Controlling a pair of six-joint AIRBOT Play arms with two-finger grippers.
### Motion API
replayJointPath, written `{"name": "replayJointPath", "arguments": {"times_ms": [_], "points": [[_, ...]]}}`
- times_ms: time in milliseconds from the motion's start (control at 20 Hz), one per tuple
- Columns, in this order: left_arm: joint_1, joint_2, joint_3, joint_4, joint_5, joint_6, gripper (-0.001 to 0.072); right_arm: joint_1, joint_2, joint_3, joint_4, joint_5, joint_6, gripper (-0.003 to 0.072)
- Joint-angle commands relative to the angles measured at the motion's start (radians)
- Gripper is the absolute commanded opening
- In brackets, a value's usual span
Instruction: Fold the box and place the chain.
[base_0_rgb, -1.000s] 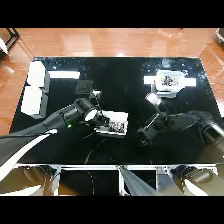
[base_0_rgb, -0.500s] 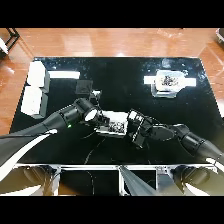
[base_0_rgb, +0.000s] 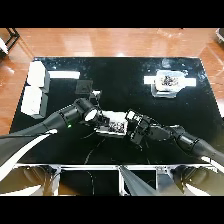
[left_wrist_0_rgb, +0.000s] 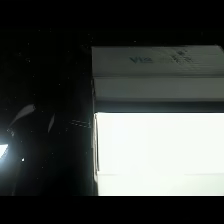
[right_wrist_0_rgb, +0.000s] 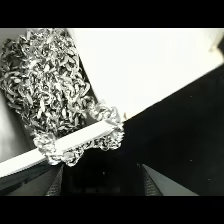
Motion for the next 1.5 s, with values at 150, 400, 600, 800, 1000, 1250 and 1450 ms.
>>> {"name": "replayJointPath", "arguments": {"times_ms": [150, 400, 600, 800, 1000, 1250, 1450], "points": [[0.001, -0.001, 0.0, 0.0, 0.001, 0.0, 0.0025, 0.07, -0.02, 0.0, 0.003, 0.105, -0.003, 0.0546], [0.001, -0.001, 0.0, 0.0, 0.0, 0.0, 0.0025, 0.07, -0.032, 0.0, -0.001, 0.116, -0.002, 0.0367], [0.001, -0.001, 0.0, 0.0, 0.0, 0.0, 0.0025, 0.07, -0.032, 0.0, -0.002, 0.098, -0.002, 0.0037], [0.001, -0.001, 0.0, 0.0, 0.0, 0.0, 0.0025, 0.045, 0.008, 0.002, -0.025, 0.001, 0.137, 0.0035], [0.001, -0.001, 0.0, 0.0, 0.001, 0.0, 0.0025, -0.082, 0.19, 0.002, -0.068, -0.207, 0.293, 0.0035], [0.0, -0.001, 0.0, -0.002, 0.012, 0.0, 0.0025, -0.18, 0.447, 0.059, 0.01, -0.4, 0.404, 0.0034], [0.0, -0.001, 0.0, -0.028, 0.035, 0.0, 0.0025, -0.137, 0.458, 0.101, 0.276, -0.376, 0.422, 0.0034]]}}
